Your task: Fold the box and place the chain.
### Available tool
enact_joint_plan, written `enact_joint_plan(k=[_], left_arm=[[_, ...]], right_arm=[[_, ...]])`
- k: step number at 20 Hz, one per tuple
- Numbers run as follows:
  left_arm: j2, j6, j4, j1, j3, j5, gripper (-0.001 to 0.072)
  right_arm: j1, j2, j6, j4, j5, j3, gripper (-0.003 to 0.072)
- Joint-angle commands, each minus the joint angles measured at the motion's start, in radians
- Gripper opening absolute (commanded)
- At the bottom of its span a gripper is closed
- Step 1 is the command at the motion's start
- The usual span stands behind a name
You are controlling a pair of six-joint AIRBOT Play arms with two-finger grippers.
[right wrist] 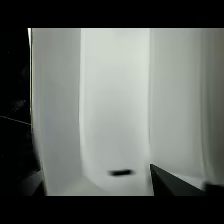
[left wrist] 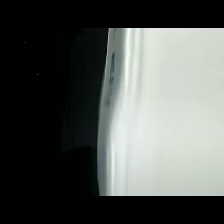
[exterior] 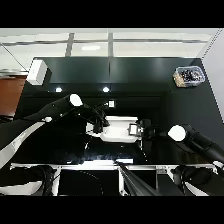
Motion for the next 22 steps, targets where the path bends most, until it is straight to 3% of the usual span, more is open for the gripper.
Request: enact_joint_plan(k=[1,10,13,18,21,22], left_arm=[[0.000,0.005,-0.002,0.000,0.000,0.002,0.0029],[0.000,0.005,-0.004,0.000,0.000,0.002,0.0028],[0.006,0.005,-0.002,-0.001,0.000,0.002,0.0027],[0.013,0.014,0.010,-0.018,0.000,0.002,0.0026],[0.013,0.014,0.013,-0.017,0.000,0.004,0.0026],[0.014,0.014,0.015,-0.017,0.000,0.005,0.0026]], right_arm=[[-0.054,0.023,0.045,-0.031,0.020,0.042,0.0706],[-0.092,0.021,0.029,-0.013,-0.022,0.054,0.0706],[-0.112,-0.013,0.002,0.140,-0.023,0.054,0.0706],[-0.127,-0.032,-0.095,0.168,-0.027,0.054,0.0706],[-0.193,-0.033,-0.103,0.302,-0.005,0.054,0.0705],[-0.212,-0.033,-0.132,0.283,0.029,0.054,0.0705]])
